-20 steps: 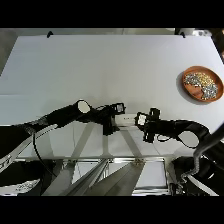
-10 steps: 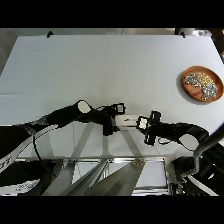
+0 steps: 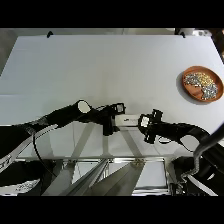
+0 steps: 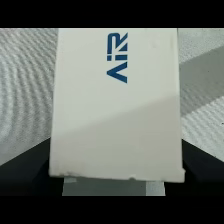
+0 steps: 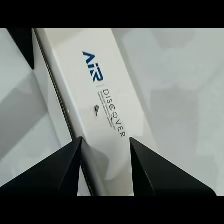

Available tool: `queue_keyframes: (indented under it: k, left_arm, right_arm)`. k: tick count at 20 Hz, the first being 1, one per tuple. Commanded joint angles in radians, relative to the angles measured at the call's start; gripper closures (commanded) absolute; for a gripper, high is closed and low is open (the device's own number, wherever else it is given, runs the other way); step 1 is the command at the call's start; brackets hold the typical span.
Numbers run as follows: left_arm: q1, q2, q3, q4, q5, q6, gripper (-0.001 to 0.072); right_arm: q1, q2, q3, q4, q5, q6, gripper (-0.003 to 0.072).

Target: Fold the box and place the chain.

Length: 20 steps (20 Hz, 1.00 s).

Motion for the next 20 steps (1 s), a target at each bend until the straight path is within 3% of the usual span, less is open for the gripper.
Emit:
queue_keyframes:
  k: [1,4,5,6,13,20]
  left_arm:
    - [0.001,0.000,0.000,0.001,0.003,0.002,0.0271]
    - [0.000,0.000,0.000,0.001,0.003,0.002,0.0271]
    - [0.000,0.000,0.000,0.001,0.003,0.002,0.0271]
    - [0.001,0.000,0.000,0.001,0.003,0.002,0.0271]
    - [0.000,0.000,0.000,0.001,0.003,0.002,0.0271]
    - [0.000,0.000,0.000,0.001,0.003,0.002,0.0271]
  right_arm:
    - [0.000,0.017,0.001,0.036,-0.023,0.000,0.0344]
    - [0.000,0.055,0.003,0.094,-0.045,0.000,0.0352]
    - [0.000,0.061,0.003,0.147,-0.058,0.000,0.0425]
    - [0.000,0.052,0.002,0.223,-0.064,-0.005,0.0657]
    - [0.002,-0.234,0.002,0.571,-0.063,-0.252,0.0666]
    - [0.001,-0.248,0.003,0.575,0.006,-0.263,0.0666]
